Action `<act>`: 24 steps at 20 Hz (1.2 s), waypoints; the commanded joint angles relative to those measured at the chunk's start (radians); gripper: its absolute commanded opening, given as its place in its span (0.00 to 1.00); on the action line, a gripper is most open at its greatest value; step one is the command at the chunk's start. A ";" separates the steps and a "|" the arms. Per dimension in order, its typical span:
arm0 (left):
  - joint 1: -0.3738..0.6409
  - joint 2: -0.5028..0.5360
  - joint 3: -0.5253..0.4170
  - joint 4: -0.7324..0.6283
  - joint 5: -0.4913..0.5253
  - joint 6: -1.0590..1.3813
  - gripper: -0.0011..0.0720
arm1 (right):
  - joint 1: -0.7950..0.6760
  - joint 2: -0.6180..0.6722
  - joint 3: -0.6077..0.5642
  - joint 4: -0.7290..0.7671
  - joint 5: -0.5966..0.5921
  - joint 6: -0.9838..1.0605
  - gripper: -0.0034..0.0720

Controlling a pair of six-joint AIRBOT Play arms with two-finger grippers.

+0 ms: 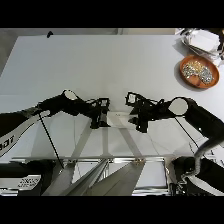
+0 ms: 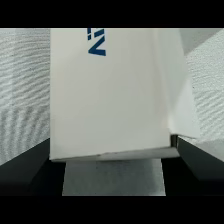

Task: Fold the box and place the chain.

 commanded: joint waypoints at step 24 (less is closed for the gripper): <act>0.000 0.000 0.001 0.000 0.000 0.000 0.48 | 0.001 -0.013 -0.011 0.026 -0.043 0.013 0.43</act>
